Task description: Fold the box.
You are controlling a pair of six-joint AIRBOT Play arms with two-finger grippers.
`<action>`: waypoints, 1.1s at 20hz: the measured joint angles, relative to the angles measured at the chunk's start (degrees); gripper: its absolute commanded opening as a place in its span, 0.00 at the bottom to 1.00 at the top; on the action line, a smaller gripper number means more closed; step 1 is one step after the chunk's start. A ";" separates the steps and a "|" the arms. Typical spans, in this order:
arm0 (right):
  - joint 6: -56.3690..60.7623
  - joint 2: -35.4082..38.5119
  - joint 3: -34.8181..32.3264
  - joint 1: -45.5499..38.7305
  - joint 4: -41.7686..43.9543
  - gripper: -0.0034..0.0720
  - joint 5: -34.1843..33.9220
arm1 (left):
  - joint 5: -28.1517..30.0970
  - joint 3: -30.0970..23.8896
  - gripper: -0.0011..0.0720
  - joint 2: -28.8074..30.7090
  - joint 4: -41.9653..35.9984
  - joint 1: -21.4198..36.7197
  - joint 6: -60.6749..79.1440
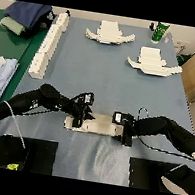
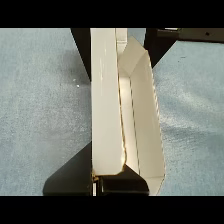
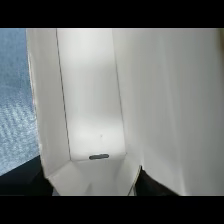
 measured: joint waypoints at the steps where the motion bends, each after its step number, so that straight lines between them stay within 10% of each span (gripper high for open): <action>1: -0.07 -0.02 0.00 0.00 0.04 0.88 0.00 | -0.02 0.00 0.03 0.00 -0.02 0.00 0.02; 6: -0.48 -0.44 0.04 -0.02 0.31 0.72 0.48 | -0.07 0.00 0.03 0.00 0.02 -0.02 0.00; 22: -0.57 -1.09 0.07 0.00 -0.20 0.72 0.50 | 0.02 0.00 0.03 0.00 -0.02 -0.02 0.00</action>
